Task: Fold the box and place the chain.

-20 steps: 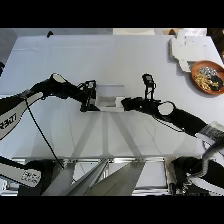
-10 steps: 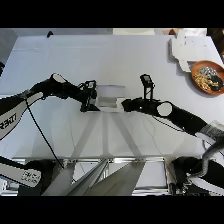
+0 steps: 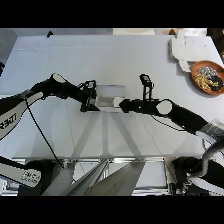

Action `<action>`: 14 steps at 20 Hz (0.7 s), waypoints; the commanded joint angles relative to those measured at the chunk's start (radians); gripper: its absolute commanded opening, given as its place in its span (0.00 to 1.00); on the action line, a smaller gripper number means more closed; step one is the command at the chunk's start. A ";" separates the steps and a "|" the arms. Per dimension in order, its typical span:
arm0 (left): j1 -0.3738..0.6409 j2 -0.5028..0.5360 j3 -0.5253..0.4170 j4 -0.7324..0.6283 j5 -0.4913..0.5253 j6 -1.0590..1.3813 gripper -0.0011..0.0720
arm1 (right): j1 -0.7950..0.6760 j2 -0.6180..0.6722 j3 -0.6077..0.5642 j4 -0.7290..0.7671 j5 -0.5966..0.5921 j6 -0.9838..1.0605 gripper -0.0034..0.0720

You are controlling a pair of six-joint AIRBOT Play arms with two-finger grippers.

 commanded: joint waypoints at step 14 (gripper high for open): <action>0.000 0.000 0.000 0.000 0.001 0.000 0.47 | 0.026 0.000 0.005 -0.490 -0.018 0.465 0.58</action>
